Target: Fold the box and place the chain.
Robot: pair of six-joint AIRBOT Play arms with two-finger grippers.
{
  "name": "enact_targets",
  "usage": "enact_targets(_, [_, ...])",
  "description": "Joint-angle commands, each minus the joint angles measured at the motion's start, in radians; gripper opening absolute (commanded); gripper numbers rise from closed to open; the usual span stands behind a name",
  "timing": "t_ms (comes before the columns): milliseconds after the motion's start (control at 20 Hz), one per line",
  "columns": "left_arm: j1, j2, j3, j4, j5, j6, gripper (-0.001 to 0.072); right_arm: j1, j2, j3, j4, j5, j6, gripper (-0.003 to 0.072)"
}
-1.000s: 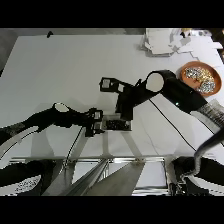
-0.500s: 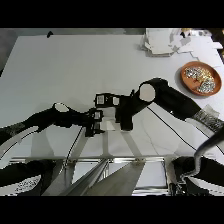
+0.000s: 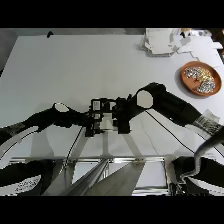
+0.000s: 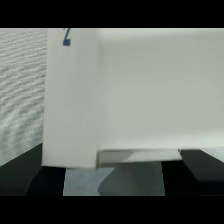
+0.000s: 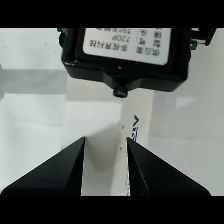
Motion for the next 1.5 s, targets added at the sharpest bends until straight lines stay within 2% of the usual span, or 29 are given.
enact_targets(0, [0.0,0.0,0.0,0.0,0.0,0.0,0.0013,0.013,0.004,-0.03,-0.054,-0.074,0.059,0.0302])
enact_targets(250, [0.0,0.0,0.0,0.0,0.0,0.0,0.0013,0.013,0.005,-0.062,-0.092,-0.082,0.077,0.0286])
enact_targets(400, [0.0,0.0,0.0,0.0,0.0,0.0,0.0013,0.013,0.023,-0.062,-0.093,-0.088,0.076,0.0172])
enact_targets(500, [0.0,0.0,0.0,0.0,0.0,0.0,0.0013,0.013,0.036,-0.062,-0.093,-0.088,0.076,0.0154])
enact_targets(550, [0.0,0.0,0.0,0.0,0.0,0.0,0.0013,0.013,0.037,-0.062,-0.093,-0.084,0.076,0.0101])
enact_targets(750, [0.0,0.0,0.0,0.0,0.0,0.0,0.0013,0.013,0.037,-0.069,-0.093,-0.081,0.076,0.0055])
enact_targets(1450, [0.0,0.0,0.0,0.0,0.0,0.0,0.0013,0.013,0.037,-0.152,-0.073,-0.129,0.076,0.0065])
